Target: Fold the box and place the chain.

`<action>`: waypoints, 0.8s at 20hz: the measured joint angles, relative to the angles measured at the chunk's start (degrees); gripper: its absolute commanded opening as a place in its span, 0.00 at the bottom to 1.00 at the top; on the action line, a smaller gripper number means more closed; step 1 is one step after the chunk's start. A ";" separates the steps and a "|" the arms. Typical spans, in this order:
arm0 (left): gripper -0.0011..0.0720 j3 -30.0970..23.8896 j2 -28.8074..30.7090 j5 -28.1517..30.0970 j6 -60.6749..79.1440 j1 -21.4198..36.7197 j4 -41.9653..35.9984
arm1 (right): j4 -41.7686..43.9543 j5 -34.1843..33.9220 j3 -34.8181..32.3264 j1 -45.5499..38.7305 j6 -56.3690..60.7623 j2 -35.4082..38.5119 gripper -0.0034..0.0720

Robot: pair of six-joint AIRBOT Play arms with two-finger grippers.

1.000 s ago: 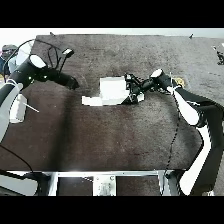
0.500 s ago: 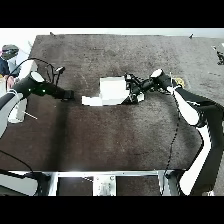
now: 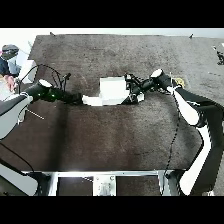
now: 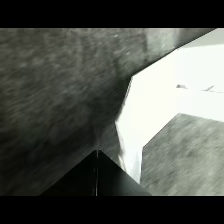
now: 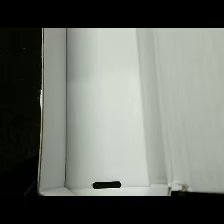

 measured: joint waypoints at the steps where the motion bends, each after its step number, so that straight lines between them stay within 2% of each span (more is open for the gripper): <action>1: 0.03 0.00 -0.33 -0.04 0.98 -0.22 -2.14 | -0.02 0.00 0.00 0.00 0.00 0.00 0.63; 2: 0.04 0.00 -0.57 -0.28 2.27 -0.35 -4.52 | 0.00 0.00 0.00 0.00 0.00 0.00 0.63; 3: 0.17 0.00 -0.70 -0.52 3.54 -0.39 -6.93 | 0.00 0.00 0.00 0.00 0.00 0.00 0.63; 4: 0.61 0.02 -0.85 -1.11 5.14 -0.44 -9.62 | 0.00 0.00 0.00 0.00 0.00 0.00 0.63; 5: 0.66 0.00 -0.96 -1.97 6.80 -0.52 -12.13 | 0.00 0.00 0.00 0.00 0.00 0.00 0.63; 6: 0.56 0.00 -0.98 -2.93 8.55 -0.59 -15.04 | -0.02 0.00 0.00 0.00 0.00 0.00 0.63; 7: 0.41 0.02 -1.03 -3.78 10.19 -0.59 -17.33 | 0.00 0.00 0.00 0.00 0.00 0.00 0.63; 10: 0.42 0.02 -1.09 -5.51 13.49 -0.61 -21.94 | 0.00 0.00 0.00 0.00 0.00 0.00 0.63; 11: 0.45 0.00 -1.14 -5.86 14.08 -0.63 -22.69 | -0.02 0.00 -0.02 0.00 0.00 0.00 0.63; 12: 0.62 0.00 -1.16 -6.03 14.58 -0.72 -23.34 | -0.02 0.00 0.00 0.00 0.00 0.00 0.63; 16: 0.64 0.00 -1.16 -5.22 15.47 -2.34 -24.81 | -0.02 0.00 0.00 0.02 0.00 0.00 0.63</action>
